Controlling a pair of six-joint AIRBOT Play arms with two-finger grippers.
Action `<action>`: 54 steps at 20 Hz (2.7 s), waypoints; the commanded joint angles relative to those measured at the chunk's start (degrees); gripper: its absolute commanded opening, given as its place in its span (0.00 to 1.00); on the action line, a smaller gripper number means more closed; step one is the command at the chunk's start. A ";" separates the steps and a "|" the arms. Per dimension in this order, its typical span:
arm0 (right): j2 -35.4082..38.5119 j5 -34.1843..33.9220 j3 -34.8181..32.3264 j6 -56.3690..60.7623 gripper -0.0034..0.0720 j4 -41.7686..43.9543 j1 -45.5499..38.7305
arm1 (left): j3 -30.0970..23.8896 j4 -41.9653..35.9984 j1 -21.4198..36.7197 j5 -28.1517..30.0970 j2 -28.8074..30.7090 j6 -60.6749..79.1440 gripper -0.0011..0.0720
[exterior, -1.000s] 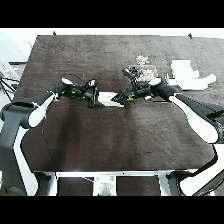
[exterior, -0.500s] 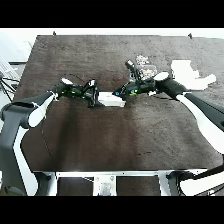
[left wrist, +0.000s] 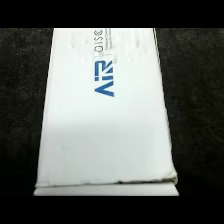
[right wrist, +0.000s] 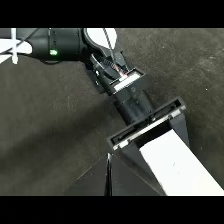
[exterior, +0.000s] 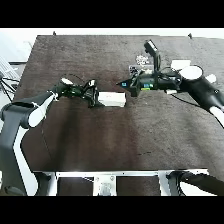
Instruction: Fold the box and place the chain.
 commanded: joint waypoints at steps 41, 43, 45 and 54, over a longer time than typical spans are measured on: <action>10.36 -14.51 -19.61 6.78 0.06 0.09 -1.53 | -8.94 2.25 36.79 49.00 13.27 -39.60 0.04; 10.36 -14.69 -19.61 6.78 0.06 0.09 -1.53 | -8.92 2.25 36.79 48.76 12.57 -39.50 0.04; 10.36 -14.69 -19.61 6.75 0.06 0.09 -1.53 | -8.90 2.21 36.79 49.16 12.57 -38.58 0.04; 10.36 -14.69 -19.61 6.78 0.06 0.11 -1.53 | -8.63 1.25 36.79 51.12 11.76 -38.99 0.25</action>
